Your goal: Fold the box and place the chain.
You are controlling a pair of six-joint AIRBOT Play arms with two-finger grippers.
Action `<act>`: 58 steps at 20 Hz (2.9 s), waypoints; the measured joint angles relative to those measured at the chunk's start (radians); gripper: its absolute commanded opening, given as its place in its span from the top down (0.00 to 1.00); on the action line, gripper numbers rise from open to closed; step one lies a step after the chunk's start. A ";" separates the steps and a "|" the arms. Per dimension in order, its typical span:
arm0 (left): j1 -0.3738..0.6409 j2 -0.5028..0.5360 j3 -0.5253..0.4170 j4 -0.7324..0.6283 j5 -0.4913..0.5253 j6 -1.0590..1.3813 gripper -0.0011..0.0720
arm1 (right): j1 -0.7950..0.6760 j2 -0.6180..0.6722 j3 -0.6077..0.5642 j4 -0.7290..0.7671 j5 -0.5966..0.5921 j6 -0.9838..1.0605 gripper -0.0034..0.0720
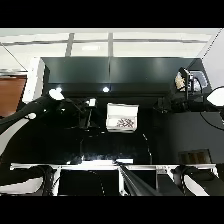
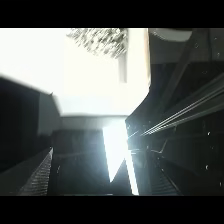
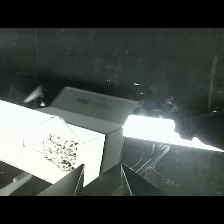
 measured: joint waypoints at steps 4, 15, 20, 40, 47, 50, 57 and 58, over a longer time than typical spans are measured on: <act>-0.057 -0.028 0.005 -0.070 0.029 0.003 0.02 | 0.000 0.000 0.000 -0.001 -0.013 0.000 0.59; -0.089 -0.053 0.008 -0.144 0.084 -0.031 0.02 | 0.000 0.000 0.000 -0.001 -0.034 0.000 0.59; -0.099 -0.054 0.008 -0.144 0.098 -0.045 0.02 | 0.000 0.000 0.000 -0.001 -0.038 -0.001 0.59; -0.133 -0.054 0.009 -0.117 0.164 -0.146 0.30 | 0.084 -0.015 0.000 0.013 -0.181 0.000 0.10; -0.134 -0.053 0.009 -0.102 0.186 -0.159 0.33 | 0.092 -0.085 0.031 0.015 -0.292 -0.066 0.10; -0.134 -0.053 0.009 -0.099 0.192 -0.161 0.33 | 0.102 -0.133 0.051 0.031 -0.307 -0.093 0.16; -0.134 -0.053 0.009 -0.095 0.200 -0.161 0.33 | 0.191 -0.228 0.066 0.056 -0.189 -0.435 0.16; -0.134 -0.053 0.009 -0.095 0.200 -0.161 0.33 | 0.198 -0.229 0.071 0.056 -0.153 -0.503 0.16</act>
